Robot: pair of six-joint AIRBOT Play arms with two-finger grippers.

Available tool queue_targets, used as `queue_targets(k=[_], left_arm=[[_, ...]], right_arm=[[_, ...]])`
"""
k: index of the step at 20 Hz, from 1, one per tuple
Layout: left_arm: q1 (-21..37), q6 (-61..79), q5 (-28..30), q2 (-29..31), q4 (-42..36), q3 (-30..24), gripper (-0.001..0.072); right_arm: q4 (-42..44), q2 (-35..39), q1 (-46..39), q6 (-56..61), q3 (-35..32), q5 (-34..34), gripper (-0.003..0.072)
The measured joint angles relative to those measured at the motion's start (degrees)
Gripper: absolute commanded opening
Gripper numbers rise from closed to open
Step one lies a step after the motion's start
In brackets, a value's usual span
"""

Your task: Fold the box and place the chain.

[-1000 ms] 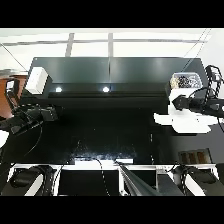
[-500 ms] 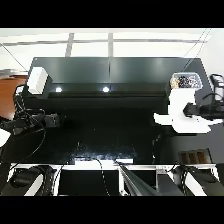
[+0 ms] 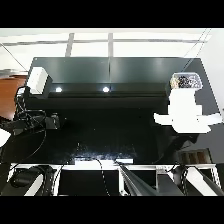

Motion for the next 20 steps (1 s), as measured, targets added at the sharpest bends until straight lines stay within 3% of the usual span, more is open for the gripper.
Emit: queue_targets(k=[6,10,15,20], left_arm=[[0.0,-0.02,0.2,0.0,-0.07,0.0,0.0696],[0.02,-0.04,0.22,0.0,-1.33,0.0,0.0696],[0.02,-0.04,0.17,-0.02,-2.82,0.0,0.0695],[0.04,-0.15,0.2,-0.48,-2.36,0.0,0.0695]], right_arm=[[22.12,-14.43,-18.56,-18.23,5.75,5.6,0.0693],[33.2,-26.18,-23.26,-30.16,11.39,16.72,0.0693],[35.74,-37.44,-21.79,-36.54,20.5,29.42,0.0692],[31.56,-43.58,-17.46,-38.16,26.32,33.81,0.0692]])
